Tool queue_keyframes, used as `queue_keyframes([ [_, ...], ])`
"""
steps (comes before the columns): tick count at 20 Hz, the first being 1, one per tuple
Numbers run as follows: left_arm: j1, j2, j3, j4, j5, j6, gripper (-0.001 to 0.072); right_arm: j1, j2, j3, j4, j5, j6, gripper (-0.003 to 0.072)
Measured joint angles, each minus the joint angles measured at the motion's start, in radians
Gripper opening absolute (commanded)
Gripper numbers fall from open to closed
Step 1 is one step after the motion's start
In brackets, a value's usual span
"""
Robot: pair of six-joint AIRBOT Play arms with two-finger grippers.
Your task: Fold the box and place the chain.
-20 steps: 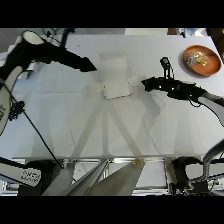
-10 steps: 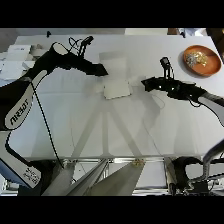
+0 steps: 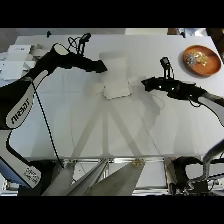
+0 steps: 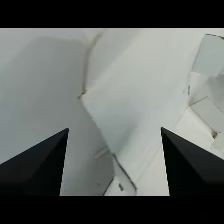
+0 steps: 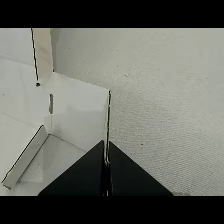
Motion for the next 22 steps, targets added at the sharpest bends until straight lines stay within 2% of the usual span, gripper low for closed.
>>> queue_keyframes([
  [4,0.021,-0.013,0.03,0.003,-0.014,0.065,0.0641,0.0,0.0,0.0,0.0,0.0,0.0,0.0015],
  [10,-0.007,-0.111,0.206,0.067,-0.163,0.096,0.0638,0.0,0.0,0.0,0.0,0.0,0.0,0.0015],
  [12,-0.017,-0.13,0.229,0.102,-0.178,0.1,0.0548,0.0,0.0,0.0,0.0,0.0,0.0,0.0015],
  [13,-0.02,-0.137,0.236,0.114,-0.183,0.105,0.0531,0.0,0.0,0.0,0.0,0.0,0.0,0.0015],
  [16,-0.027,-0.148,0.247,0.127,-0.195,0.139,0.0531,0.0,0.0,0.0,0.0,0.0,0.0,0.0015],
  [18,-0.029,-0.151,0.251,0.126,-0.19,0.163,0.0458,0.0,0.0,0.0,0.0,0.0,0.0,0.0015],
  [22,-0.035,-0.154,0.253,0.119,-0.199,0.2,0.0456,0.0,0.0,0.0,0.0,0.0,0.0,0.0015],
])
